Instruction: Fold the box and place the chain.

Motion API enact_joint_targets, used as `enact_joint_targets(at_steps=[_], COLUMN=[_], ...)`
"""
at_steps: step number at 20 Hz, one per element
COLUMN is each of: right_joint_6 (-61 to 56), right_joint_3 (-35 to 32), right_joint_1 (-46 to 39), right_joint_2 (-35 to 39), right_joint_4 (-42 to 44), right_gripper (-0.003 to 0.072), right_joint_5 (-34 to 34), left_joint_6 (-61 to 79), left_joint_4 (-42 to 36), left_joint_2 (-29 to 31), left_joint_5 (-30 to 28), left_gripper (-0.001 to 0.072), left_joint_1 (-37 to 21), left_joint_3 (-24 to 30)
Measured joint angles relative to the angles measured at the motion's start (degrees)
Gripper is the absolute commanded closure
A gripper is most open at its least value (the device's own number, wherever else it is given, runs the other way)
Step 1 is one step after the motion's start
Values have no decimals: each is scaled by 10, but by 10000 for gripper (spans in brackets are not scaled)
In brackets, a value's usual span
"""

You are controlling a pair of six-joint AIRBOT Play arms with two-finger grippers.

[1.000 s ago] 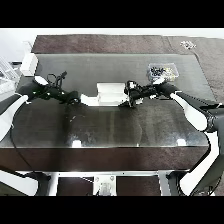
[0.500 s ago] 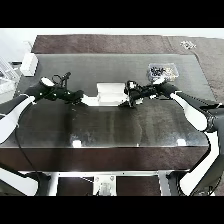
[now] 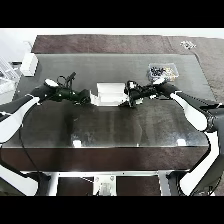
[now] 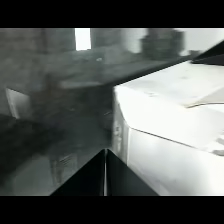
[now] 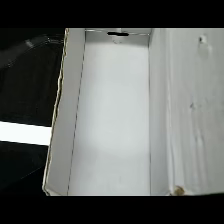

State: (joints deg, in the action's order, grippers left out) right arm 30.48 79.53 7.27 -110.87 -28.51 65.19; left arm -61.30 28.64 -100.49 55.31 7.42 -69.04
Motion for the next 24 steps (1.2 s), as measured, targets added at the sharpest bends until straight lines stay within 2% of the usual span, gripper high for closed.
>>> enact_joint_targets(at_steps=[11,12,13,14,24], right_joint_6=[0,0,0,0,0], right_joint_3=[0,0,0,0,0], right_joint_1=[0,0,0,0,0], right_joint_2=[0,0,0,0,0], right_joint_4=[0,0,0,0,0], right_gripper=[99,99,99,99,99], right_joint_5=[0,0,0,0,0], left_joint_6=[16,14,11,3,-57], left_joint_4=[-54,-55,-55,-54,0], left_joint_2=[2,3,5,10,36], left_joint_5=[41,42,44,44,26], left_gripper=[687,652,474,415,414], left_joint_1=[0,0,0,0,14], left_joint_3=[-24,-26,-28,-29,-22])
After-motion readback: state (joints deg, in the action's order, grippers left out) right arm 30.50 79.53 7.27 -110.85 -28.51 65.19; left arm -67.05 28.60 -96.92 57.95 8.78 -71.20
